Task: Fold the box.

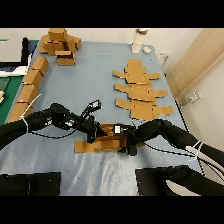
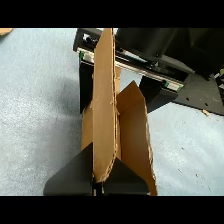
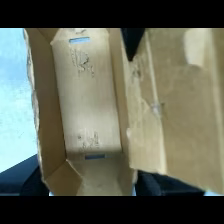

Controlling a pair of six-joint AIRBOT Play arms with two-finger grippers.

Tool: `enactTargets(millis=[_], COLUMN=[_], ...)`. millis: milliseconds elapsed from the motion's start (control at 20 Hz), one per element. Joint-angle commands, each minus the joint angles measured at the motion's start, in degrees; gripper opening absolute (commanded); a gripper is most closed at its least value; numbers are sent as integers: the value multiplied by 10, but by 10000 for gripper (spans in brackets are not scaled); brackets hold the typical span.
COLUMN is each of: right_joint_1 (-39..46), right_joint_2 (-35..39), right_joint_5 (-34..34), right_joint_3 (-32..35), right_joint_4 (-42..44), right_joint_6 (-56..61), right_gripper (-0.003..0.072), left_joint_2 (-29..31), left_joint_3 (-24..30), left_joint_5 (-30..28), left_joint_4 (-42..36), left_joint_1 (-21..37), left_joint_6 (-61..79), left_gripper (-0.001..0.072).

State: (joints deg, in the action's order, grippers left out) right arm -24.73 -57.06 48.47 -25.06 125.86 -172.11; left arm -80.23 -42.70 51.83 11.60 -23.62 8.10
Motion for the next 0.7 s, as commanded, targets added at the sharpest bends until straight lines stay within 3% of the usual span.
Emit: enactTargets(millis=[0,50,100,150,250,300,650], right_joint_1=[-12,-12,-11,-11,-11,-11,-11], right_joint_2=[-8,-8,-8,-8,-8,-8,-8], right_joint_5=[-6,-6,-4,-4,-4,-4,-4], right_joint_3=[0,0,0,0,0,0,0], right_joint_4=[-1,-1,-4,-6,-13,-16,-18], right_joint_6=[0,0,0,0,0,0,0], right_gripper=[703,693,598,561,559,506,495], left_joint_2=[0,0,0,0,0,0,0], left_joint_3=[0,0,0,0,0,0,0], left_joint_5=[0,0,0,0,0,0,0], left_joint_4=[0,0,0,0,0,0,0], left_joint_1=[0,0,0,0,0,0,0], left_joint_6=[0,0,0,0,0,0,0], left_gripper=[13,13,13,13,13,13,13])
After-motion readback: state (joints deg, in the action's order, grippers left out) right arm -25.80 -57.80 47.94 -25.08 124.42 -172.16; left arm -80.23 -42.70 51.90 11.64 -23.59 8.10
